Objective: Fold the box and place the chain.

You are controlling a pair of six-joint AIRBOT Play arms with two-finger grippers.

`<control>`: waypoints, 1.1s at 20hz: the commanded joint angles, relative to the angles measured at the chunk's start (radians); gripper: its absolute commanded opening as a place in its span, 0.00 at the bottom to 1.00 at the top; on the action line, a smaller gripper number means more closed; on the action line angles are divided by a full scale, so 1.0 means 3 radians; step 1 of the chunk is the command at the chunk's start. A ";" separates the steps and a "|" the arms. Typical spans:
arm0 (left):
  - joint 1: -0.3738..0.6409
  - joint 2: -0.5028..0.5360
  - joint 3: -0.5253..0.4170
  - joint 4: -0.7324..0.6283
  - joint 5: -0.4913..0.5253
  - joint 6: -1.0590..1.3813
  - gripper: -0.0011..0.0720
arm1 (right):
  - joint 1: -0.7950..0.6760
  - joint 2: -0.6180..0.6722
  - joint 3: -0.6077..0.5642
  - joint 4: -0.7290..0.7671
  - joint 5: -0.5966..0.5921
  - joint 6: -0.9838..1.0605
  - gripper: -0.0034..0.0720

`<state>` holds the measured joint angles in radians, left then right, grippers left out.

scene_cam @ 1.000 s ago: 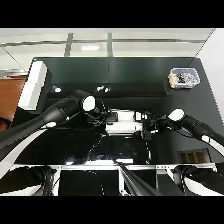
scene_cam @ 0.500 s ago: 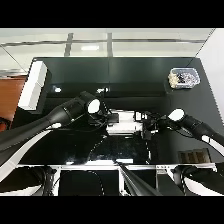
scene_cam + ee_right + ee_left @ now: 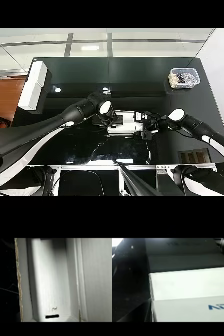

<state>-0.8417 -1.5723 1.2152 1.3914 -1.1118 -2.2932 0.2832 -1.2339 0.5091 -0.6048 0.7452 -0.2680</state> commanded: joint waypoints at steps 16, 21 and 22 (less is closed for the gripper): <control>-0.0046 -0.0175 0.0056 0.0281 -0.0137 -0.0834 0.32 | -0.0001 -0.0003 0.0001 0.0006 -0.0006 0.0008 0.58; -0.0046 -0.0225 0.0056 0.0230 -0.0139 -0.0846 0.05 | -0.0001 -0.0003 0.0001 0.0006 -0.0006 0.0008 0.58; -0.0046 -0.0229 0.0056 0.0219 -0.0140 -0.0846 0.05 | -0.0001 -0.0003 0.0001 0.0006 -0.0006 0.0008 0.58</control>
